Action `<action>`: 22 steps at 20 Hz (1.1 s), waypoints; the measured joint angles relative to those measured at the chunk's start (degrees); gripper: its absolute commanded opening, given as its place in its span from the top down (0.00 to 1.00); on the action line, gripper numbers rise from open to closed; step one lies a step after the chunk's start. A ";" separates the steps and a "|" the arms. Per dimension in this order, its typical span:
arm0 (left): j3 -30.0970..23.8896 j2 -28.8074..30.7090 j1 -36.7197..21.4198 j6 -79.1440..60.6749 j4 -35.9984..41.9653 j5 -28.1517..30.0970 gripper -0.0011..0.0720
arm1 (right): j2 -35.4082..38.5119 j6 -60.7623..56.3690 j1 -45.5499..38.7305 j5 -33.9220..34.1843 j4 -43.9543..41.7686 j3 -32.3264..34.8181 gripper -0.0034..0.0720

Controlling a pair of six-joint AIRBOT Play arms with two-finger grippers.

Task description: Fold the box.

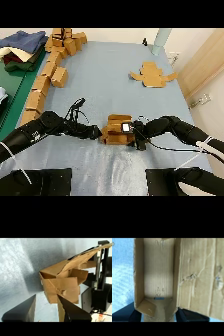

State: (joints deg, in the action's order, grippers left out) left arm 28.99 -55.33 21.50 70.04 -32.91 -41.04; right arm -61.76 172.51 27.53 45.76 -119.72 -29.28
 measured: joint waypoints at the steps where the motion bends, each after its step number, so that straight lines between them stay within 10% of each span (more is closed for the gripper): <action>1: 0.07 -0.13 0.00 -0.07 0.33 0.00 0.46 | 0.00 0.00 0.02 0.00 0.00 0.00 0.29; 6: 0.28 -0.42 1.46 -2.99 3.65 0.26 0.24 | 0.00 0.00 0.00 0.00 0.00 0.00 0.29; 22: 0.35 -1.86 2.82 -4.85 6.84 2.38 0.24 | 0.00 0.00 0.00 0.00 -0.02 0.00 0.29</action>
State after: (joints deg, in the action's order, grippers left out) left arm 29.34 -57.19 24.32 65.19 -26.06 -38.65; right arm -61.76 172.51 27.53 45.76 -119.74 -29.28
